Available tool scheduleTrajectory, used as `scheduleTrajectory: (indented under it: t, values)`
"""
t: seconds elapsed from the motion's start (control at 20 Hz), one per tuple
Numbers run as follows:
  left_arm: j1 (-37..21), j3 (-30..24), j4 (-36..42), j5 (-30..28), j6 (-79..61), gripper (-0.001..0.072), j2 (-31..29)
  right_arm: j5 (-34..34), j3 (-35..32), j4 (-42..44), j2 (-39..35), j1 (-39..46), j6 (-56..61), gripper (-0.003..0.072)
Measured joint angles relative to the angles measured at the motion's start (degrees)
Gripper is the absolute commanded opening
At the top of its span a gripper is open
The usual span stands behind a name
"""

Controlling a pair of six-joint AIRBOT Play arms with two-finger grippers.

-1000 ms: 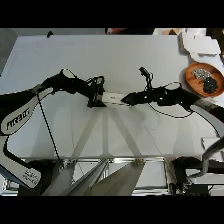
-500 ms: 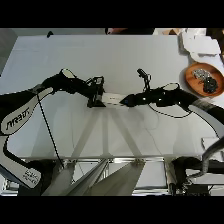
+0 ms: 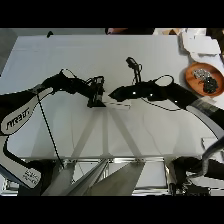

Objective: Fold the box and place the chain.

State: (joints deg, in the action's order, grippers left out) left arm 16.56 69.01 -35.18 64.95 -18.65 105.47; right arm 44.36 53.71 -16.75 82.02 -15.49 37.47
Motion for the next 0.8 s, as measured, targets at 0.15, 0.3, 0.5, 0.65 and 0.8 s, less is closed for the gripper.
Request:
scheduleTrajectory:
  t: [0.15, 0.3, 0.5, 0.65, 0.8]
  values:
    - [0.0, 0.0, 0.0, 0.0, -0.02, 0.0258, 0.0, -4.66, 0.57, -0.66, 2.03, -2.47, 3.63, 0.0008]
    - [0.0, 0.0, 0.0, 0.0, -0.02, 0.0258, 0.0, -7.26, 0.79, -1.09, 4.83, -4.07, 6.29, 0.0008]
    - [0.0, 0.0, -0.13, -0.04, -0.22, 0.0258, 0.0, -9.16, 0.92, -1.46, 7.58, -4.92, 9.11, 0.0008]
    - [0.0, 0.0, -0.17, -0.02, -0.22, 0.0258, 0.0, -9.11, 0.96, -2.69, 8.26, -5.09, 9.99, 0.0008]
    - [0.0, 0.02, -0.15, 0.0, -0.15, 0.0258, 0.0, -8.96, 0.92, -3.63, 7.74, -5.09, 10.43, 0.0008]
